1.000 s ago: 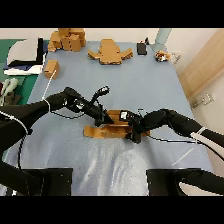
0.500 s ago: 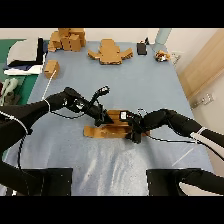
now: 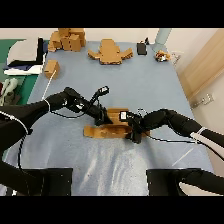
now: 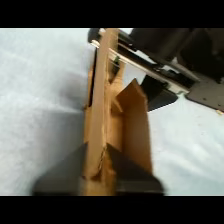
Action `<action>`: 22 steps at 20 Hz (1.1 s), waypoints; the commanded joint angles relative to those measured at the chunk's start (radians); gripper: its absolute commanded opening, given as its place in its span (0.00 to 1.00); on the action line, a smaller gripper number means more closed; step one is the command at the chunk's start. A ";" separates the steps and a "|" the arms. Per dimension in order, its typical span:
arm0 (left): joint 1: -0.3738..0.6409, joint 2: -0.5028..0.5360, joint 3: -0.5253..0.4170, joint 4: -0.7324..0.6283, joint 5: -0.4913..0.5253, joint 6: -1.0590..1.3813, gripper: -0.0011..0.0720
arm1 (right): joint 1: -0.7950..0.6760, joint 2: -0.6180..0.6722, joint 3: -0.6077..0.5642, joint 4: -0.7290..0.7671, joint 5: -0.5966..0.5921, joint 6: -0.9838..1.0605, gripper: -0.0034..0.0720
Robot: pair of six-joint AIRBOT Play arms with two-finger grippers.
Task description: Fold the box.
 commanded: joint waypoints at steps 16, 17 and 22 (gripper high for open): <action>-0.035 0.217 0.010 0.181 -0.209 -1.060 0.03 | 0.000 -0.001 0.000 0.000 0.000 0.000 0.72; -0.060 0.204 0.017 0.128 -0.127 -1.064 0.03 | 0.000 -0.001 0.000 0.000 0.000 0.000 0.72; -0.068 0.004 0.193 0.041 0.005 -1.122 0.03 | 0.000 -0.001 0.000 0.001 0.000 0.000 0.72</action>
